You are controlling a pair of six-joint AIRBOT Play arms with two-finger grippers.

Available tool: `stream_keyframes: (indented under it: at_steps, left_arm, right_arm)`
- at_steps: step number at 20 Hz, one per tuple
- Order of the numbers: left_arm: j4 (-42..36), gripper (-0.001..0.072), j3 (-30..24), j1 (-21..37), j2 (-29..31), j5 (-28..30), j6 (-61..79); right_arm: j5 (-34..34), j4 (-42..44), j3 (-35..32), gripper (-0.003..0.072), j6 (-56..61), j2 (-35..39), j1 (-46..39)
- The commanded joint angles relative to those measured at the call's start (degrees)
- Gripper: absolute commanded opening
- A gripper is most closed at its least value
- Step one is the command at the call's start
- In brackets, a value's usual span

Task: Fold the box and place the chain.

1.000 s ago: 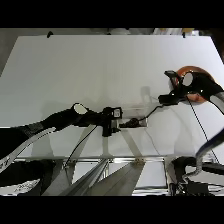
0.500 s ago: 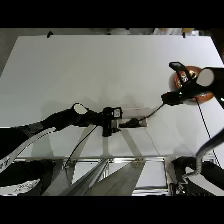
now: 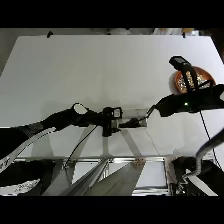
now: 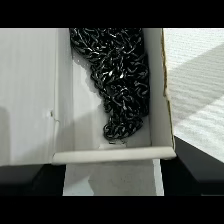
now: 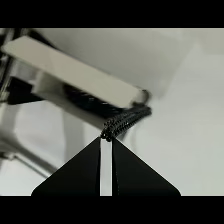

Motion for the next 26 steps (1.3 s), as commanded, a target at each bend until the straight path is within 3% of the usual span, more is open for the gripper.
stream_keyframes:
  at_steps: [1,13,14,16,18,21,24,26]
  left_arm:
    - [0.0,0.0372,0.0,0.0,0.0,0.0,0.0]
    - [0.0,0.0372,0.0,0.0,0.0,0.0,0.0]
    - [0.0,0.0372,0.0,0.0,0.0,0.0,0.0]
    - [0.0,0.0372,0.0,0.0,0.0,0.0,0.0]
    - [0.0,0.0372,0.0,0.0,0.0,0.0,0.0]
    - [0.0,0.0372,0.0,0.0,0.0,0.0,0.0]
    - [0.0,0.0372,0.0,0.0,0.0,0.0,0.0]
    - [0.0,0.0372,0.0,0.0,0.0,0.0,0.0]
  right_arm:
    - [-1.2,6.4,0.0,0.0017,-0.9,1.3,4.1]
    - [-6.7,6.9,-0.1,0.0020,-2.8,-1.6,6.7]
    - [-6.6,6.9,-0.1,0.0038,-2.9,-2.5,6.7]
    - [-5.5,7.3,-0.1,0.0189,-5.0,-3.8,6.7]
    - [-6.3,8.0,0.4,0.0203,-9.0,-4.6,6.7]
    - [-9.5,8.9,3.4,0.0196,-17.5,-6.3,5.2]
    - [-11.5,8.7,5.2,0.0087,-26.0,-11.8,2.3]
    - [-9.0,7.4,5.1,0.0018,-28.8,-16.6,1.6]
